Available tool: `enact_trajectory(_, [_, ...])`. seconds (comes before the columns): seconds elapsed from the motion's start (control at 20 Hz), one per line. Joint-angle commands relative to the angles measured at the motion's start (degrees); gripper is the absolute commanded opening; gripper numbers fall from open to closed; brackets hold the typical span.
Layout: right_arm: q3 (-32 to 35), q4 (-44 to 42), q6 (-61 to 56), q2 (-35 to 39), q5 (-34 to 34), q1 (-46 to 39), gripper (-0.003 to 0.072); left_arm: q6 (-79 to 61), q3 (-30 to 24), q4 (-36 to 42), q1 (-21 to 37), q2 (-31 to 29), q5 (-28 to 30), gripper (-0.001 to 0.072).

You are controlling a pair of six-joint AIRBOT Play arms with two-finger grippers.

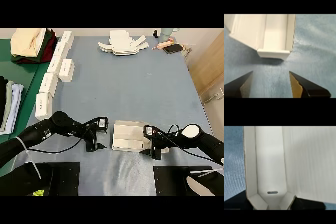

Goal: Fold the box.

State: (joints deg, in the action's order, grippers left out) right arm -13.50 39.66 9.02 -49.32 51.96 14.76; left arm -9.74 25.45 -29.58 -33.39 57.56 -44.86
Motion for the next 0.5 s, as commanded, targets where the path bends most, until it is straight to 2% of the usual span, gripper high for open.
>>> enact_trajectory(0.0, [0.0,0.0,-0.02,0.04,0.02,0.0,0.0589,-9.64,-0.48,7.39,-2.36,3.89,3.34,0.0696])
enact_trajectory(0.1, [0.0,0.0,-0.02,0.04,0.02,0.0,0.0588,-10.32,-0.44,8.35,-4.28,5.14,5.77,0.0696])
enact_trajectory(0.45, [0.0,0.0,0.0,0.04,0.04,0.0,0.0588,-10.4,0.35,9.49,-5.95,8.13,7.82,0.0697])
